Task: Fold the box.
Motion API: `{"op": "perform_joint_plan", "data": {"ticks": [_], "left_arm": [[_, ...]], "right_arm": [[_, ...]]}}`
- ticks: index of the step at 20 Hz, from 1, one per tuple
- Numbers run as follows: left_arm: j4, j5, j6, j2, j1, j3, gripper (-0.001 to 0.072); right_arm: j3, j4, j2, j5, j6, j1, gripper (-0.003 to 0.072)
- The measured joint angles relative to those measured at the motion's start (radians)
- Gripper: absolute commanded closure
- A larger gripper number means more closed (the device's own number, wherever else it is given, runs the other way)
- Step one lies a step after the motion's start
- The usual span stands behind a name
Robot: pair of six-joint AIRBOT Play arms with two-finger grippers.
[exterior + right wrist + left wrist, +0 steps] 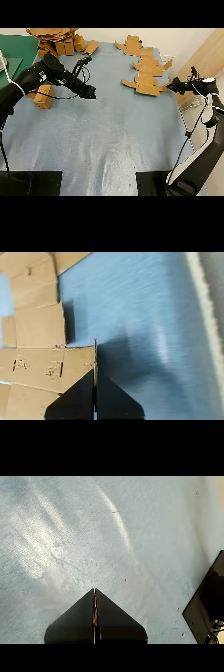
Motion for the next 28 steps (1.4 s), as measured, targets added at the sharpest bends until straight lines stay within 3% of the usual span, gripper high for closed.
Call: {"op": "perform_joint_plan", "data": {"ticks": [5, 9, 13, 20, 21, 22, 23, 28], "left_arm": [[0.0, 0.0, 0.0, 0.0, 0.0, 0.0, 0.0698], [0.0, 0.0, 0.0, 0.0, 0.0, 0.0, 0.0698], [0.0, 0.0, 0.0, 0.0, 0.0, 0.0, 0.0698], [0.0, 0.0, 0.0, 0.0, 0.0, 0.0, 0.0698], [0.0, 0.0, 0.0, 0.0, 0.0, 0.0, 0.0698], [0.0, 0.0, 0.0, 0.0, 0.0, 0.0, 0.0698], [0.0, 0.0, 0.0, 0.0, 0.0, 0.0, 0.0698], [0.0, 0.0, 0.0, 0.0, 0.0, 0.0, 0.0698]], "right_arm": [[-0.019, 0.031, 0.022, 0.177, 0.002, 0.031, 0.0688], [-0.168, 0.051, 0.144, 0.182, 0.01, 0.107, 0.0688], [-0.47, 0.048, 0.398, 0.048, 0.002, 0.192, 0.0688], [-1.184, 0.051, 0.901, -0.226, 0.022, 0.351, 0.0683], [-1.25, 0.051, 0.941, -0.242, 0.029, 0.365, 0.062], [-1.305, 0.05, 0.977, -0.257, 0.034, 0.375, 0.0396], [-1.341, 0.048, 1.0, -0.267, 0.036, 0.381, 0.0265], [-1.376, -0.014, 1.037, -0.295, 0.044, 0.377, 0.0262]]}}
